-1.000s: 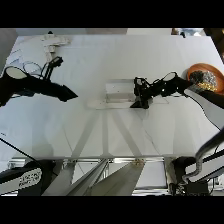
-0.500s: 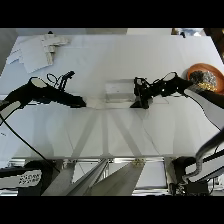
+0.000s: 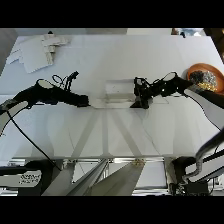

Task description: Fold the box and place the chain.

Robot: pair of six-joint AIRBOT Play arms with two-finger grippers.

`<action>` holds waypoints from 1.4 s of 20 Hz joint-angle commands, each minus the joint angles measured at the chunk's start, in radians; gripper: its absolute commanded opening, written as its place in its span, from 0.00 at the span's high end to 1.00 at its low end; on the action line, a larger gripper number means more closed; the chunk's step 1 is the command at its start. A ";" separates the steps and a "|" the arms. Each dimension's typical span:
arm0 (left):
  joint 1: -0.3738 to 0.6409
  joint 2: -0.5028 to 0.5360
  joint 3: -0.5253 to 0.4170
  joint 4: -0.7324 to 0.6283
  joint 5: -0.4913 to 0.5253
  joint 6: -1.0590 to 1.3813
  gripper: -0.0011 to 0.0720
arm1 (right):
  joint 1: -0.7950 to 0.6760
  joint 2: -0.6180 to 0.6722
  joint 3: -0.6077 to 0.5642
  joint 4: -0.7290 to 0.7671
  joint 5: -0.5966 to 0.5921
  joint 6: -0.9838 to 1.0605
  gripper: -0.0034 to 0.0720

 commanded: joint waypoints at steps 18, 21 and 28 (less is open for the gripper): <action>-0.056 -0.021 0.000 -0.295 0.032 0.259 0.48 | -0.001 0.001 0.000 0.000 0.000 0.000 0.38; -0.084 -0.022 0.000 -0.312 0.076 0.259 0.28 | -0.001 0.001 0.000 0.000 0.000 0.000 0.38; -0.133 -0.021 0.000 -0.325 0.127 0.305 0.29 | -0.001 0.001 0.000 0.000 0.000 0.000 0.38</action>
